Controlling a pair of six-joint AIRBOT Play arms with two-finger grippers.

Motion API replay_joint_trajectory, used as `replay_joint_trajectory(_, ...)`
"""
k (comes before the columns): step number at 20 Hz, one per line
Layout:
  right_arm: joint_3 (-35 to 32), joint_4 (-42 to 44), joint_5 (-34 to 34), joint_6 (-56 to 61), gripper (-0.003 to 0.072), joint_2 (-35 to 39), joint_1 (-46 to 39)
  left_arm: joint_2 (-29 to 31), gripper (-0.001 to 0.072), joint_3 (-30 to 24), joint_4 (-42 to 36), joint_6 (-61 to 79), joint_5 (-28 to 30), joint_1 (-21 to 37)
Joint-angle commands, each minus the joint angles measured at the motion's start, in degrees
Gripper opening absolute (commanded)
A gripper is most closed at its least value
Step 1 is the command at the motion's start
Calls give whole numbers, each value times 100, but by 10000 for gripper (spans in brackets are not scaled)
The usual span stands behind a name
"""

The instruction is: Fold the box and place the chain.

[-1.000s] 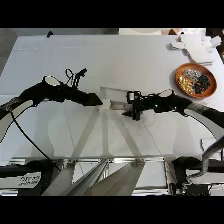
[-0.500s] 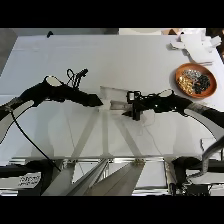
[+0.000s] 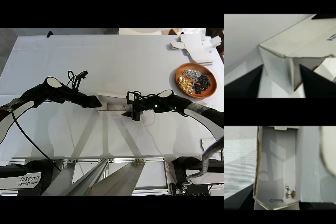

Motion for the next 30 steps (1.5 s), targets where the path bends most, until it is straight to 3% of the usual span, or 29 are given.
replay_joint_trajectory(1,4,7,-2,7,387,-4,0,11,699,0,-258,9,20,-35)
replay_joint_trajectory(3,4,7,-2,7,387,-4,0,125,698,0,-116,2,138,-125)
replay_joint_trajectory(6,4,7,-2,9,387,-4,0,483,695,2,811,-723,868,-369)
replay_joint_trajectory(7,4,7,-2,7,387,-4,0,570,681,2,1237,-1333,1152,-479)
replay_joint_trajectory(8,4,7,-2,7,387,-4,0,586,617,15,1600,-1762,1263,-584)
replay_joint_trajectory(14,4,7,-2,7,387,-4,0,562,606,142,3659,-3442,1458,-1263)
replay_joint_trajectory(17,4,7,-2,7,387,-4,0,557,552,382,4446,-4199,1421,-1526)
replay_joint_trajectory(23,4,7,-2,7,387,-4,0,538,552,586,5425,-5860,1084,-2044)
replay_joint_trajectory(30,4,7,-2,7,387,-4,0,168,551,599,5602,-7014,929,-2437)
